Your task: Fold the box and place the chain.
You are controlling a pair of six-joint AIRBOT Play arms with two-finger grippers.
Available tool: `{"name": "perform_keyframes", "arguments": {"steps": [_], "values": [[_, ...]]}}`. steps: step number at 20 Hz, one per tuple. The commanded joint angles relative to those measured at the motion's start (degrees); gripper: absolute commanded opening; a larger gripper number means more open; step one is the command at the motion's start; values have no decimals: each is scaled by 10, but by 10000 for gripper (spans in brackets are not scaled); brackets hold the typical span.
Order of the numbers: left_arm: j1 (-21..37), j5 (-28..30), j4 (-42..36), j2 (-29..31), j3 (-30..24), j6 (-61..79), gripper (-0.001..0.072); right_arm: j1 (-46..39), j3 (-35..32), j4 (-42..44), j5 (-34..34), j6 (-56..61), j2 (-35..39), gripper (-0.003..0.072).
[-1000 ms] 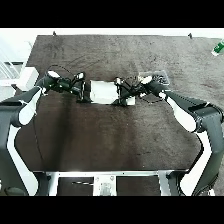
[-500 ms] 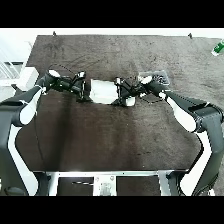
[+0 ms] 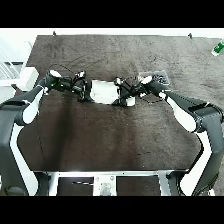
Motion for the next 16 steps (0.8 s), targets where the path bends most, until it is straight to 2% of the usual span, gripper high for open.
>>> {"name": "perform_keyframes", "arguments": {"steps": [1, 6, 10, 11, 12, 16], "values": [[-1, -8, 2, 0, 1, 4, 711, 0, 0, 0, -1, 0, 0, 589], [-4, -6, 46, 0, 17, 0, 713, 0, 0, 0, -1, 0, 0, 589], [-4, 0, 51, 0, 20, -3, 711, 0, 0, 0, -1, 0, 0, 589], [-4, 0, 52, 0, 20, -3, 703, 0, 0, 0, -1, 0, 0, 589], [-5, -3, 54, 0, 20, -8, 650, 0, 0, 0, -1, 0, 0, 589], [-9, -5, 64, 0, 22, -12, 653, 0, 0, 0, -1, 0, 0, 589]]}}
